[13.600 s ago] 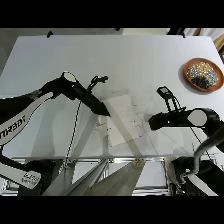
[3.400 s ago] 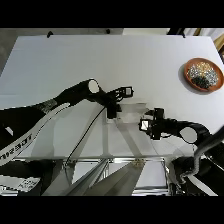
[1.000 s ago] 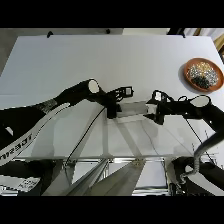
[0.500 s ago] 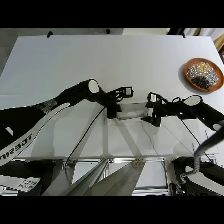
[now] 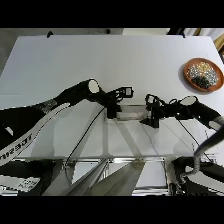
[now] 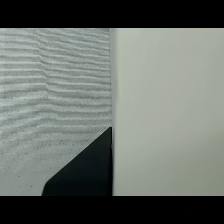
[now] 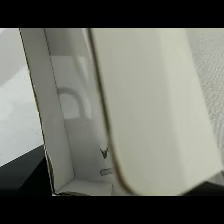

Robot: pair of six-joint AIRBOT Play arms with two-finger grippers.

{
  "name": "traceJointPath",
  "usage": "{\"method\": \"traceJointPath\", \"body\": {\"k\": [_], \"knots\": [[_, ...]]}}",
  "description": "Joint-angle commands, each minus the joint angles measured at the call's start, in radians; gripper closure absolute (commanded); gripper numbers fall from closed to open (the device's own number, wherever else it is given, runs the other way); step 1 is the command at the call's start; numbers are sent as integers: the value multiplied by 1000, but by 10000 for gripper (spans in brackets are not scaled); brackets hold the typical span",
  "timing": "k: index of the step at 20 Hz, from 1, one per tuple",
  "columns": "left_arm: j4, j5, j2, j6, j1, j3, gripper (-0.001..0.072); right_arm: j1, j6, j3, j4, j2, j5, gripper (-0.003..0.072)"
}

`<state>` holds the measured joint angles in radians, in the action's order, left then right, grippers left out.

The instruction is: Fold the box and place the chain.

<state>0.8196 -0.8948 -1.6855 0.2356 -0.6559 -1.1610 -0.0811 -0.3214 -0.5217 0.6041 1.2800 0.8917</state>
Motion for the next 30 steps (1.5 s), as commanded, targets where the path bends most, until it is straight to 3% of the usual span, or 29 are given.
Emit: {"method": "traceJointPath", "body": {"k": [1,4,6,23,26,30], "knots": [[0,1,0,1,0,0,696,-1,-2,0,2,10,-5,119],[0,1,0,0,0,0,696,-1,-3,0,1,10,-22,121],[0,1,0,1,0,0,696,-1,-30,0,1,11,-19,181],[0,1,0,1,0,0,696,-5,-80,0,-8,70,-55,186],[0,1,0,1,0,0,696,-5,-80,-1,-14,70,-57,237],[0,1,0,1,0,0,696,-5,-80,-1,-13,70,-57,238]]}}
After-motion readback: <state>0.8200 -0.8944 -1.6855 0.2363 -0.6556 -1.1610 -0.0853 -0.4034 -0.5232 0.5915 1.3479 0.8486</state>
